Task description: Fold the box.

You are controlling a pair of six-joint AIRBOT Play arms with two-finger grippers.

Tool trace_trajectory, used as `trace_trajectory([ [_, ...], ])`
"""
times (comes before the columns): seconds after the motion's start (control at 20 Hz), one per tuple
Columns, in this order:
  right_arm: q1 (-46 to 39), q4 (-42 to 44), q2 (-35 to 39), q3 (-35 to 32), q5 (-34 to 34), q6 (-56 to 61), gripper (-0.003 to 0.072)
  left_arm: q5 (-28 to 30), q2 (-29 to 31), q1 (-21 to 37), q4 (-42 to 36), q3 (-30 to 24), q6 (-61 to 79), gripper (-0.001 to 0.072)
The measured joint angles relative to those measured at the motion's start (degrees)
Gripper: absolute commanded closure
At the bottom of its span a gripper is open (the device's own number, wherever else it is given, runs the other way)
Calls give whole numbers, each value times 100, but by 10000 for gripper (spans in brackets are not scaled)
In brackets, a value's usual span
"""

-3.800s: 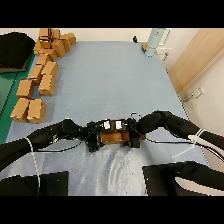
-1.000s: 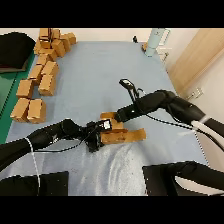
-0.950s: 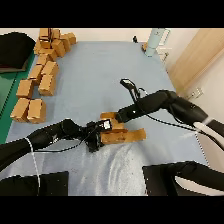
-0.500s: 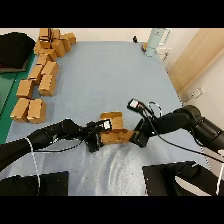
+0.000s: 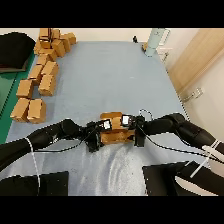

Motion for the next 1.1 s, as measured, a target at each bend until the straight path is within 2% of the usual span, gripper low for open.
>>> trace_trajectory([
  [0.1, 2, 267, -74, -13, 131, -382, 515, 0, 0, 0, 0, 0, 0, 257],
  [0.7, 166, 1001, -201, -26, 334, -1141, 530, -2, 0, 0, 0, 0, 0, 257],
  [0.8, 256, 1029, -256, -26, 428, -1167, 496, -2, 0, 0, 0, 0, 0, 257],
  [0.85, 297, 1043, -284, -26, 468, -1178, 280, -2, 0, 0, 0, 0, 0, 257],
  [0.9, 323, 1056, -306, -26, 518, -1187, 105, 0, 0, 0, 0, 0, 0, 257],
  [1.1, 378, 1060, -341, -26, 581, -1193, 106, 0, 0, 0, -2, 0, -11, 257],
])
